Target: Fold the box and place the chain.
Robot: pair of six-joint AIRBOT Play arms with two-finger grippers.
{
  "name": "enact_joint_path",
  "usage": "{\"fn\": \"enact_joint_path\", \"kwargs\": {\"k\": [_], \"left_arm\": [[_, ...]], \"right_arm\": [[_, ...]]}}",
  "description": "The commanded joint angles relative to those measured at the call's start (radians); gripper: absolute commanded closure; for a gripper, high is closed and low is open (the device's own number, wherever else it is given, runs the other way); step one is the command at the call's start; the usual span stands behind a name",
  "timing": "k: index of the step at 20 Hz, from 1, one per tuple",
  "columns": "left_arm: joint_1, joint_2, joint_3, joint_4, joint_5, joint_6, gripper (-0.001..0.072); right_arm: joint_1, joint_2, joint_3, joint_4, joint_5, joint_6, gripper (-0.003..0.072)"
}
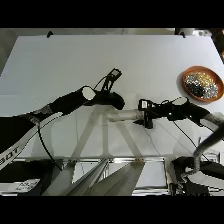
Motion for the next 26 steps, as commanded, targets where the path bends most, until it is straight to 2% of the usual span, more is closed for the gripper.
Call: {"fn": "enact_joint_path", "kwargs": {"k": [1,6,11,15,20,22,26], "left_arm": [[-0.001,-0.018,0.0,0.002,-0.07,-0.028,0.0706],[0.006,0.008,0.0,0.005,-0.108,-0.023,0.0706],[0.039,0.168,0.0,0.056,-0.121,0.052,0.0705],[0.066,0.308,0.0,0.257,-0.29,0.048,0.0705],[0.065,0.402,-0.001,0.566,-0.621,0.046,0.0706],[0.065,0.398,-0.013,0.594,-0.659,0.053,0.0706],[0.064,0.396,-0.072,0.591,-0.618,0.147,0.0691]], "right_arm": [[0.0,0.0,0.0,-0.001,-0.001,0.0,0.024],[0.0,0.0,0.0,-0.001,-0.001,-0.001,0.024],[0.0,0.0,0.0,0.0,-0.002,-0.001,0.024],[0.0,0.0,0.0,-0.001,-0.001,-0.001,0.024],[0.0,0.0,0.0,-0.001,-0.001,-0.001,0.024],[0.0,0.0,0.0,-0.001,-0.002,0.0,0.024],[0.0,0.0,0.0,-0.001,-0.001,-0.001,0.024]]}}
